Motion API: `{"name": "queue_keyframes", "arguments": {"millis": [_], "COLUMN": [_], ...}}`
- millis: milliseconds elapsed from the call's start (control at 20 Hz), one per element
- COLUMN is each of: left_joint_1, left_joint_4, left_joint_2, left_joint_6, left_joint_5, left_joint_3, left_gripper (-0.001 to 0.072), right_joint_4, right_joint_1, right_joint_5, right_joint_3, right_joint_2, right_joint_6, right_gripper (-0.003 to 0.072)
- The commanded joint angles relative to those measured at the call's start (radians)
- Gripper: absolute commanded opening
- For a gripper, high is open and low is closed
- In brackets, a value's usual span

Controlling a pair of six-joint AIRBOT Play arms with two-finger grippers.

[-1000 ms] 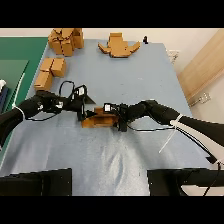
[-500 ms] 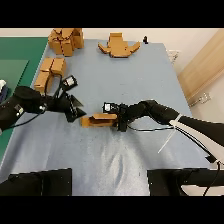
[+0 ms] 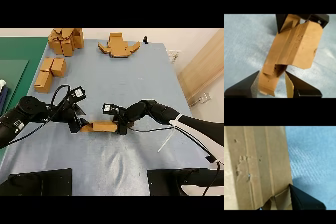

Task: Fold the box.

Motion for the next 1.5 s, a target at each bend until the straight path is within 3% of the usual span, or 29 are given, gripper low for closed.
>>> {"name": "queue_keyframes", "arguments": {"millis": [0,50,150,250,350,1450], "left_joint_1": [-0.013,-0.013,-0.013,-0.013,-0.013,-0.013], "left_joint_4": [0.006,0.007,0.007,0.007,0.007,0.008], "left_joint_2": [0.007,0.007,0.007,0.006,0.006,-0.023], "left_joint_6": [-0.013,-0.013,-0.013,-0.012,-0.012,0.023], "left_joint_5": [0.018,0.018,0.020,0.030,0.044,0.084], "left_joint_3": [-0.004,-0.004,-0.004,-0.004,-0.004,-0.014], "left_gripper": [0.0497,0.0497,0.0497,0.0497,0.0497,0.0496], "right_joint_4": [0.003,0.002,0.002,0.003,0.003,-0.008], "right_joint_1": [0.000,0.000,0.000,0.000,0.000,0.000], "right_joint_5": [-0.037,-0.038,-0.037,-0.038,-0.038,-0.030], "right_joint_3": [0.009,0.011,0.017,0.019,0.019,0.070], "right_joint_2": [0.000,0.000,0.000,0.000,0.000,-0.013], "right_joint_6": [0.004,0.009,0.025,0.028,0.029,0.030], "right_gripper": [0.0391,0.0392,0.0470,0.0470,0.0593,0.0599]}}
